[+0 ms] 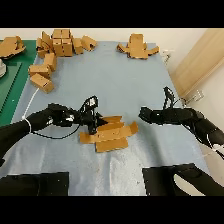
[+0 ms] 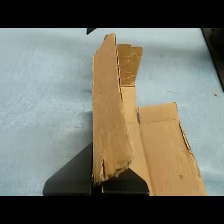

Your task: Fold the box.

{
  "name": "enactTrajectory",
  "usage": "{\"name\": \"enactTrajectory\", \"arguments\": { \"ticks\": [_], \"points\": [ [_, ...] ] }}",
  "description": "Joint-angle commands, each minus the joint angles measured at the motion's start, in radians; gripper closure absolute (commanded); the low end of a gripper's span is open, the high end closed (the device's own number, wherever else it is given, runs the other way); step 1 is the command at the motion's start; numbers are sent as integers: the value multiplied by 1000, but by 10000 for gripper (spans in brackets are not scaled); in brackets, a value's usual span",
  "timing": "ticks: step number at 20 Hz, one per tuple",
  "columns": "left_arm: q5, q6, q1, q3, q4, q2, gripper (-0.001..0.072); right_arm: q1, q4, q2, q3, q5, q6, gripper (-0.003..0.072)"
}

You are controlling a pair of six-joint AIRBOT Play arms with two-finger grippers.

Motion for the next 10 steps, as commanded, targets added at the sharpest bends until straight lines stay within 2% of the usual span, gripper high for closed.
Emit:
{"name": "enactTrajectory", "arguments": {
  "ticks": [1, 6, 10],
  "points": [
    [-45, -26, 1, 1, 56, 14, 695, 1, 3, -5, 0, 0, -1, 687],
    [-41, 2, 1, -3, 53, 31, 695, 1, 4, -5, 0, -1, 0, 687],
    [27, 29, 1, -27, 50, 31, 695, 1, 13, -5, 0, -2, -1, 687]
  ]
}}
